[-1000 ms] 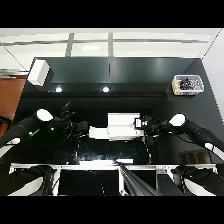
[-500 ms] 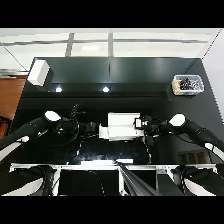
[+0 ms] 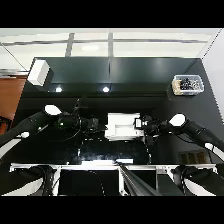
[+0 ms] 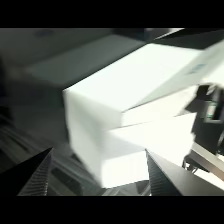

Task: Fold the box and place the chain.

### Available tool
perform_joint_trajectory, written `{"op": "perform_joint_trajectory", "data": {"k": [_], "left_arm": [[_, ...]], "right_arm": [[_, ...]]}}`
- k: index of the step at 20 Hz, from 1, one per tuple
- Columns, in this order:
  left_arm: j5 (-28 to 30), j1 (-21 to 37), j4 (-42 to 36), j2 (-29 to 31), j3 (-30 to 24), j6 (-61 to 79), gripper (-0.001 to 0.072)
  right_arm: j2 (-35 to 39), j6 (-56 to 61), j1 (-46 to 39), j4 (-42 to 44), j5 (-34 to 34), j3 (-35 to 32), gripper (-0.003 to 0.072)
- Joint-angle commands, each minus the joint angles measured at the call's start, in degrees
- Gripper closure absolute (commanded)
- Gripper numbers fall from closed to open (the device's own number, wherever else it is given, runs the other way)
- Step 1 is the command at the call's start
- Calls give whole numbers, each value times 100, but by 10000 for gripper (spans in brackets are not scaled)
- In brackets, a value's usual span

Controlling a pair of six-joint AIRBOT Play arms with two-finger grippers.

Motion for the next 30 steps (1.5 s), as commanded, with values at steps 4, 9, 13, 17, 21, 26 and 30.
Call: {"op": "perform_joint_trajectory", "data": {"k": [4,9,13,17,21,26,30], "left_arm": [[-129,-426,809,0,669,-1130,83],[-107,-776,1720,0,935,-1967,154],[203,-1056,1707,-2,966,-2105,154],[763,-1360,1727,-2,966,-2385,154],[1071,-1602,1947,-2,966,-2848,154],[1093,-1720,2581,-4,966,-3759,223],[1014,-1722,3012,-140,1198,-4033,223]], "right_arm": [[2,0,2,2,0,4,562],[2,0,2,0,0,4,562],[2,0,2,2,-2,4,562],[2,0,2,2,-2,4,562],[2,0,2,2,-2,4,562],[2,0,2,2,-2,4,562],[2,0,2,2,-2,4,562]]}}
